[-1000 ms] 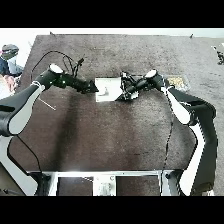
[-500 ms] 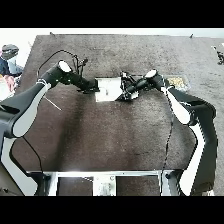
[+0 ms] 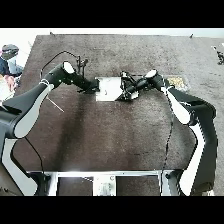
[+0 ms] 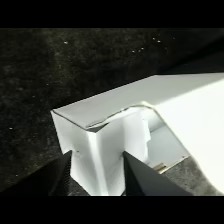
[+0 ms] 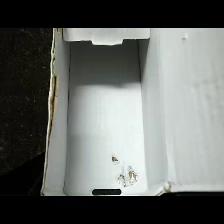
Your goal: Fold the box and place the chain.
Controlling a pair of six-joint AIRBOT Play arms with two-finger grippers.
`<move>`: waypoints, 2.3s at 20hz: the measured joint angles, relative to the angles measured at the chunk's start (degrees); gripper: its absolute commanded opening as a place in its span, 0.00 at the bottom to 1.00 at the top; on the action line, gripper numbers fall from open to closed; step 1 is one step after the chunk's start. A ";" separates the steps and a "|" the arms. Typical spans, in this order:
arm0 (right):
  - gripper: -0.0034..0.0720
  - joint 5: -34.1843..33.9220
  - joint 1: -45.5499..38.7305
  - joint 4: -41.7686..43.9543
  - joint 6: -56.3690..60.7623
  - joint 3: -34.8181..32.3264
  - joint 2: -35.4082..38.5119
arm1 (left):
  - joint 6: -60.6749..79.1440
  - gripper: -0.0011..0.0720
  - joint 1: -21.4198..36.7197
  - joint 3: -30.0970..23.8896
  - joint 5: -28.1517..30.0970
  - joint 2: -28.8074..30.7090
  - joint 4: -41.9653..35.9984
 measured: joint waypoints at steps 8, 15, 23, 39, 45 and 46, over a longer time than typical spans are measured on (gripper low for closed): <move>0.68 -0.04 -0.02 0.00 -0.04 0.00 0.00 | -15.80 0.53 -5.49 4.52 -1.99 -0.04 17.07; 0.68 -0.04 -0.02 0.00 -0.04 0.00 0.00 | -22.29 0.53 -7.48 5.75 -2.84 -0.83 23.45; 0.68 0.39 0.07 0.00 -0.20 0.00 0.00 | -27.52 0.52 -10.14 14.10 -6.78 -6.51 31.28; 0.68 -0.13 0.09 0.00 -0.07 0.00 -0.02 | -32.98 0.12 -10.58 16.92 -10.56 -9.14 34.42; 0.68 -0.11 0.09 0.17 -0.07 0.00 -0.02 | -33.29 0.22 -10.56 16.98 -11.19 -9.16 35.06; 0.68 -0.07 0.09 -0.02 -0.04 0.00 -0.02 | -33.29 0.61 -10.56 17.00 -11.39 -9.16 35.04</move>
